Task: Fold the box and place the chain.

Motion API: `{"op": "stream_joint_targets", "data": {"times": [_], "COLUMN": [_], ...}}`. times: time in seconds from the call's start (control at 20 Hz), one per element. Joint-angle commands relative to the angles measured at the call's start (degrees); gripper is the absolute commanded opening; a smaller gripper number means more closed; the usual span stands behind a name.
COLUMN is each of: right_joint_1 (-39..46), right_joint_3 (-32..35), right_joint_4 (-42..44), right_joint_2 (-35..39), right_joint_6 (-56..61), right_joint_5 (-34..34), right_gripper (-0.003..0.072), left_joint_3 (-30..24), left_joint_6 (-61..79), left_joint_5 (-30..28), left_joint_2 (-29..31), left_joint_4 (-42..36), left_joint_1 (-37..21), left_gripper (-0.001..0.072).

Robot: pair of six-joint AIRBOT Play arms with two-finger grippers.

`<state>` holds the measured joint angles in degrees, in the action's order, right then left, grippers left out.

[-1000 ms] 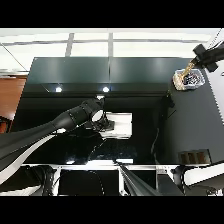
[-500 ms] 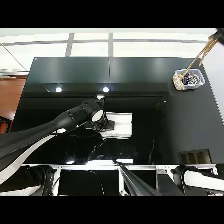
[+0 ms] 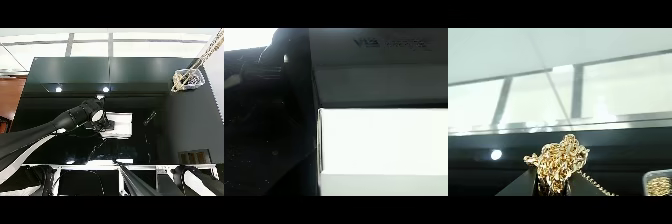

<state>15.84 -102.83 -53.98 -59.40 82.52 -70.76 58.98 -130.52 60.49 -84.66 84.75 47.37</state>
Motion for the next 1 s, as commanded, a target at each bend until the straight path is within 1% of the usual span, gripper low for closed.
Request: {"op": "stream_joint_targets", "data": {"times": [0.0,0.15,0.3,0.35,0.45,0.6,0.75,0.95], "right_joint_1": [-1.7,-7.9,-15.1,-17.4,-20.9,-24.2,-26.9,-29.8], "right_joint_3": [0.1,0.6,2.5,3.1,4.5,8.2,12.4,17.6], "right_joint_4": [4.5,4.5,4.5,4.5,6.3,11.8,15.2,16.7], "right_joint_2": [4.8,6.7,7.5,7.5,7.5,7.4,7.3,7.3], "right_joint_6": [-1.2,-1.6,-1.8,-1.8,-1.7,-1.6,-1.9,-1.8], "right_joint_5": [-8.7,-18.7,-25.1,-25.7,-25.5,-23.4,-18.5,-10.9], "right_gripper": [0.0008,0.0009,0.0009,0.0009,0.0008,0.0008,0.0008,0.0008], "left_joint_3": [0.0,0.0,0.0,0.0,0.0,0.0,0.0,0.0], "left_joint_6": [0.0,0.0,0.0,0.0,0.0,0.0,0.0,0.0], "left_joint_5": [0.0,0.0,0.0,0.0,0.0,0.0,0.0,0.0], "left_joint_2": [0.0,0.0,0.0,0.0,0.0,0.0,0.0,0.0], "left_joint_4": [0.0,0.0,0.0,0.0,0.0,0.0,0.0,0.0], "left_joint_1": [0.0,0.0,0.0,0.0,0.0,0.0,0.0,0.0], "left_gripper": [0.0028,0.0028,0.0029,0.0028,0.0028,0.0028,0.0028,0.0028]}}
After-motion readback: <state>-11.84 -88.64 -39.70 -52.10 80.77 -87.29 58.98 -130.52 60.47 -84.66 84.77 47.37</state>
